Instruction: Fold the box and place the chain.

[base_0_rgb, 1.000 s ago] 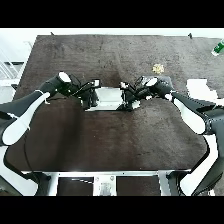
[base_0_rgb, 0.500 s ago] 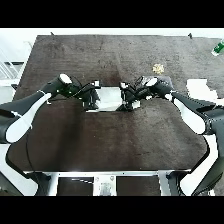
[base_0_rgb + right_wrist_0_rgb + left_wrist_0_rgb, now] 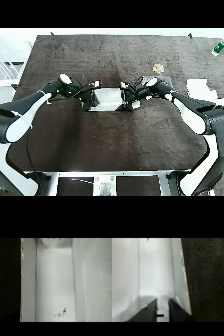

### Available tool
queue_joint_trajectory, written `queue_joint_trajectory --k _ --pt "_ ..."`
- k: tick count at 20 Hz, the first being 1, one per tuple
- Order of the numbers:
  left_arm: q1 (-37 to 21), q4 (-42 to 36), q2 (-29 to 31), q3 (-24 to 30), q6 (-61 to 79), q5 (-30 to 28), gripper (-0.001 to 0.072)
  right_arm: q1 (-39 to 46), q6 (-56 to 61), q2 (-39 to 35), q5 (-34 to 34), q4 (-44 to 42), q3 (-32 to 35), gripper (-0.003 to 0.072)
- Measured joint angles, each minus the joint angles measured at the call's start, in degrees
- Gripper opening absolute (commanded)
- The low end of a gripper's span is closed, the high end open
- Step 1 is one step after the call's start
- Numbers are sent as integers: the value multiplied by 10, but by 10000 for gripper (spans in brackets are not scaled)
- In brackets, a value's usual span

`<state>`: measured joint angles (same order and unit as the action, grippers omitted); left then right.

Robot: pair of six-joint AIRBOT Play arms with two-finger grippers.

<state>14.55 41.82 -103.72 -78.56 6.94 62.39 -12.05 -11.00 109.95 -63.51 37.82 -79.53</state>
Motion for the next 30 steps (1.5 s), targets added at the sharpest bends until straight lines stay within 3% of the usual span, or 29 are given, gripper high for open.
queue_joint_trajectory --k 3,4,9,18,24,30 --pt "-19 -13 11 -5 0 23 66 0 0 0 0 0 0 512" --pt "-27 -17 16 -6 0 31 19 0 0 0 0 0 0 512" --pt "-59 -26 39 -8 -24 87 15 0 -1 0 0 1 0 512" --pt "-124 -31 117 1 -260 120 13 0 -1 0 0 1 0 511" --pt "-165 -27 199 87 -483 50 15 0 -2 0 0 1 0 512" --pt "-175 8 216 146 -595 2 16 0 -1 0 0 1 0 512"
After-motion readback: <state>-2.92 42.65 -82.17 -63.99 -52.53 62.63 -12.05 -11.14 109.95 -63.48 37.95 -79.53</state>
